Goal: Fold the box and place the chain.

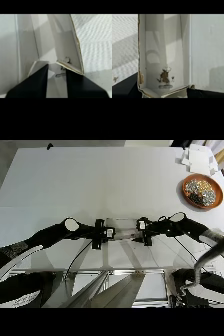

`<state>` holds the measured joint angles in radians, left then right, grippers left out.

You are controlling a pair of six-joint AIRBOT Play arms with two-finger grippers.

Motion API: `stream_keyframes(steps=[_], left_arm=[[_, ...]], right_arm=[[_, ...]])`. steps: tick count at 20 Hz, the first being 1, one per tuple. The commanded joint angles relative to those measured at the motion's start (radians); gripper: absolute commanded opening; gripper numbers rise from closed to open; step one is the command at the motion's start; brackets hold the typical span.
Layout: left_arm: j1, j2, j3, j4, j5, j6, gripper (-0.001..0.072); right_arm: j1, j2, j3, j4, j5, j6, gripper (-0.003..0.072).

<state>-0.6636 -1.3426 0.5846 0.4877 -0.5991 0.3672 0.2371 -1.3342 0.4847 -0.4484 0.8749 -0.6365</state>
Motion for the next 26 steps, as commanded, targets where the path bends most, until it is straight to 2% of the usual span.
stream_keyframes(steps=[1,6,10,11,13,14,19,22,26], left_arm=[[-0.001,0.0,0.0,-0.008,0.005,-0.001,0.0348],[0.004,0.002,0.0,-0.006,0.004,-0.029,0.0342],[0.027,0.076,0.0,0.07,-0.021,-0.271,0.0302],[0.043,0.106,0.0,0.102,-0.032,-0.338,0.0234],[0.085,0.172,0.0,0.19,-0.087,-0.489,0.0055],[0.108,0.208,0.0,0.242,-0.135,-0.581,0.0008],[0.24,0.363,0.0,0.456,-0.352,-0.985,0.0004],[0.333,0.392,-0.002,0.478,-0.396,-1.262,0.0005],[0.391,0.333,-0.039,0.47,-0.392,-1.314,0.0005]], right_arm=[[0.0,0.0,0.001,0.001,0.0,0.0,0.0504],[0.0,0.0,0.001,0.0,0.0,0.0,0.0504],[0.0,0.0,0.001,0.001,0.0,0.0,0.0504],[0.0,0.0,0.001,0.0,0.0,0.0,0.0504],[0.0,0.0,0.001,0.0,0.0,0.0,0.0504],[0.0,0.0,0.001,0.0,0.0,0.0,0.0504],[0.0,0.0,0.001,0.0,0.0,0.0,0.0504],[0.0,0.0,0.001,0.0,0.0,0.0,0.0504],[0.0,0.0,0.001,0.0,0.0,0.0,0.0504]])
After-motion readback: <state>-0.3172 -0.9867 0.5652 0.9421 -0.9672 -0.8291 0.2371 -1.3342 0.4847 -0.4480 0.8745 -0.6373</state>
